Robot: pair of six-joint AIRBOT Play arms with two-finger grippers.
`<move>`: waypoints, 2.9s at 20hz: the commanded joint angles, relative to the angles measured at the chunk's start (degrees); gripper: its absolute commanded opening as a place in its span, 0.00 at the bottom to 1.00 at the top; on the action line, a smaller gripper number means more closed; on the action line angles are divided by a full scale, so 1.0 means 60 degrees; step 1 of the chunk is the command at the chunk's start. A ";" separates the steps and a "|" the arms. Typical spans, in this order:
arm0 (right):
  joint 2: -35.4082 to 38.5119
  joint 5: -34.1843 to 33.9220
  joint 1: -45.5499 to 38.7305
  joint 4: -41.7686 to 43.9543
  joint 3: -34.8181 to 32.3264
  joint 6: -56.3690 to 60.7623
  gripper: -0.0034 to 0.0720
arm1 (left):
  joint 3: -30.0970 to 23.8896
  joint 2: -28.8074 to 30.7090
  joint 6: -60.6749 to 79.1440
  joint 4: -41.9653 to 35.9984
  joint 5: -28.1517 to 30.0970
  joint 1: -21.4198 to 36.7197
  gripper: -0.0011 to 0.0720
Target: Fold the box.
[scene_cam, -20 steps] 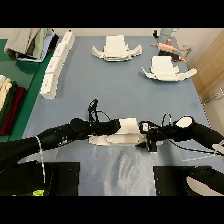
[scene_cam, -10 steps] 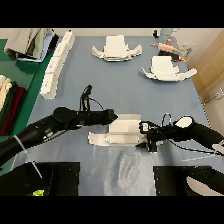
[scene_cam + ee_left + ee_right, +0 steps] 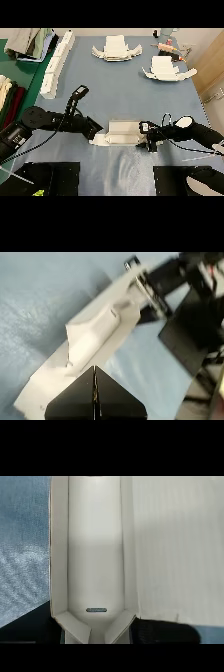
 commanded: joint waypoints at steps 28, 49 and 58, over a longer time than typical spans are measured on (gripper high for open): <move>0.0004 0.0000 -0.0007 0.0007 0.0000 0.0004 0.72 | -0.1239 -0.3446 1.1417 -0.2714 0.2437 -0.1005 0.32; 0.0004 0.0004 -0.0007 0.0007 0.0000 0.0004 0.72 | -0.1188 -0.3716 1.0797 -0.3632 0.2692 -0.1395 0.30; 0.0004 0.0000 -0.0007 0.0007 0.0004 0.0004 0.72 | -0.0619 -0.0033 -0.1064 0.3333 0.0073 -0.0834 0.04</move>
